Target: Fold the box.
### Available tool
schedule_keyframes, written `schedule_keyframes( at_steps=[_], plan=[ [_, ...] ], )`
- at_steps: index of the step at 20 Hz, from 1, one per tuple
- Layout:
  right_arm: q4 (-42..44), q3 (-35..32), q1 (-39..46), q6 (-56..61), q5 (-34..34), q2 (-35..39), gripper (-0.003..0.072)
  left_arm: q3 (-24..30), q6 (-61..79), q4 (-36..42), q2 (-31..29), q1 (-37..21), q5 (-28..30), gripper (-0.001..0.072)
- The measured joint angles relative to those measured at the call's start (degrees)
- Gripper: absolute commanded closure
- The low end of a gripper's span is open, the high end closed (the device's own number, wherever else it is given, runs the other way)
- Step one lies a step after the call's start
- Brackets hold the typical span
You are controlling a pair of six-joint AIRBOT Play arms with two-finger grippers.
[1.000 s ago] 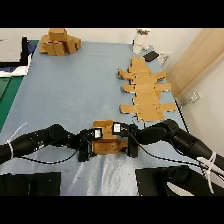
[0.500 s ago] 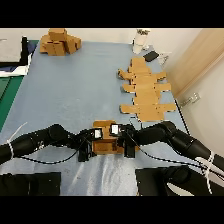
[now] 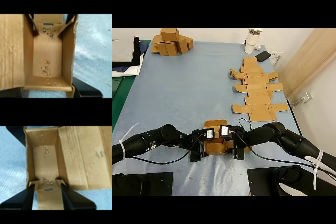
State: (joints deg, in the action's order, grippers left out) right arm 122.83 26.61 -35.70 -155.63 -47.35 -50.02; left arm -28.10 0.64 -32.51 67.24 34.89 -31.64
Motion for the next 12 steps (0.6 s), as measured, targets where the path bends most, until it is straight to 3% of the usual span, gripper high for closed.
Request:
schedule_keyframes(
  at_steps=[12],
  plan=[
    [0.4,0.0,-1.1,-0.3,-0.1,-1.1,0.0156,0.0,-0.1,0.2,0.0,0.0,0.0,0.0348]
  ],
)
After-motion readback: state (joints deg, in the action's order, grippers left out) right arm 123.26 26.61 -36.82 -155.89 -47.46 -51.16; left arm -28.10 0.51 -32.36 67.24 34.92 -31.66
